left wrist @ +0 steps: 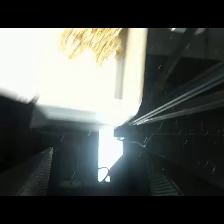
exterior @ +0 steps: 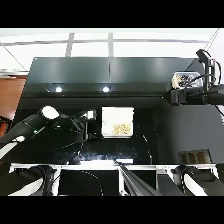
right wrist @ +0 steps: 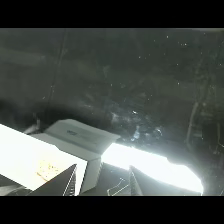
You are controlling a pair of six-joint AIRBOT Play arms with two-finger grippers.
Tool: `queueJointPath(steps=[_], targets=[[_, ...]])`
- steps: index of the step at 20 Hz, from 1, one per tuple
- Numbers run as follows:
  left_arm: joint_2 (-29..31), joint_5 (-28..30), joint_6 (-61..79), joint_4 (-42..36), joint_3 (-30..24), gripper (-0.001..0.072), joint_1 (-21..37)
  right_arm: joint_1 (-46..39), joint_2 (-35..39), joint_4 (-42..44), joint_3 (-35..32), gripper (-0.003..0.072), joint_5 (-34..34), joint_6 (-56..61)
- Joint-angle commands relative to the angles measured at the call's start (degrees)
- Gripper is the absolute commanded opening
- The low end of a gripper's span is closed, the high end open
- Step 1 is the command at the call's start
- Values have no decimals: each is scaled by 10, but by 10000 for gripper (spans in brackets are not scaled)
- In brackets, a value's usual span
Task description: Fold the box and place the chain.
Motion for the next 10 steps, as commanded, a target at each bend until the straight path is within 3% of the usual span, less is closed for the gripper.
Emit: queueJointPath(steps=[1,4,10], targets=[[-14,35,29,-37,0,712,-39,0,0,0,0,387,-4,-1],[-15,64,28,-53,0,710,-43,0,0,-1,0,386,-4,-2],[-24,60,28,-76,2,709,-52,0,0,0,0,387,-4,-2]])
